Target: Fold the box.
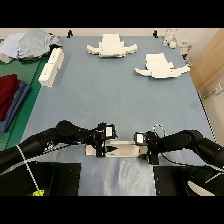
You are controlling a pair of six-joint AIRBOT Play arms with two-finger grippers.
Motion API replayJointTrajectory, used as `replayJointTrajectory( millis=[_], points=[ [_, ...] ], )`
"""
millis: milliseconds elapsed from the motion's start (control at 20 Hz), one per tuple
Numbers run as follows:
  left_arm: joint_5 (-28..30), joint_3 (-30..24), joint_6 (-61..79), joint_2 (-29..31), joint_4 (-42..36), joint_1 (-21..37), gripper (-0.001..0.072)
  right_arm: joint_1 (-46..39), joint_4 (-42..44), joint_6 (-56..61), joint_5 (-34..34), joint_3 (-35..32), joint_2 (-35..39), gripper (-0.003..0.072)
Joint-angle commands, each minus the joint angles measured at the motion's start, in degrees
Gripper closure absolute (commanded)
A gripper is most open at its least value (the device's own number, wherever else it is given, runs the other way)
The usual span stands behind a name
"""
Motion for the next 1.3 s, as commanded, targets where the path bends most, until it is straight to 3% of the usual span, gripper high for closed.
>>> replayJointTrajectory(
  millis=[0,50,150,250,300,350,400,500,550,650,750,1000,1250],
  points=[
    [3.34,0.04,-7.04,2.56,2.54,0.07,0.0102,0.0,0.04,0.02,-0.02,0.02,0.04,0.0169],
    [4.48,0.04,-13.99,4.57,6.8,0.39,0.0102,0.0,0.04,0.02,-0.02,0.02,0.04,0.0169],
    [1.33,0.04,-33.64,9.77,21.62,2.78,0.0102,0.0,0.04,0.02,-0.02,0.02,0.04,0.0169],
    [-8.13,0.07,-55.23,15.67,37.27,6.08,0.0104,0.0,0.04,0.02,-0.02,0.02,0.04,0.0169],
    [-15.17,0.09,-64.04,18.69,41.29,7.45,0.0105,0.0,0.04,0.02,-0.02,0.02,0.04,0.0169],
    [-21.33,0.09,-69.9,21.05,41.88,8.09,0.0159,0.0,0.04,0.02,-0.02,0.02,0.04,0.0169],
    [-26.82,0.09,-74.18,22.84,40.92,8.13,0.0325,0.0,0.04,0.02,-0.02,0.02,0.04,0.0169],
    [-32.94,0.04,-76.48,23.87,32.46,8.15,0.0528,0.0,0.04,0.02,-0.02,0.02,0.04,0.0168],
    [-32.59,0.04,-76.85,23.39,26.08,8.15,0.0608,0.0,0.02,0.02,-0.02,0.02,0.04,0.0169],
    [-26.38,0.04,-76.83,20.87,14.25,8.13,0.0604,0.0,-0.07,0.02,-0.02,0.02,0.04,0.0169],
    [-20.83,0.33,-76.7,15.76,8.7,8.15,0.0603,0.0,-0.13,0.02,-0.02,0.02,0.04,0.0169],
    [-10.23,7.21,-75.73,0.48,8.13,8.17,0.0595,0.0,-0.13,0.02,-0.02,0.02,0.04,0.0169],
    [-8.63,13.35,-76.13,-11.26,8.2,8.28,0.0595,0.0,-0.13,0.02,-0.02,0.02,0.04,0.0169]
  ],
)
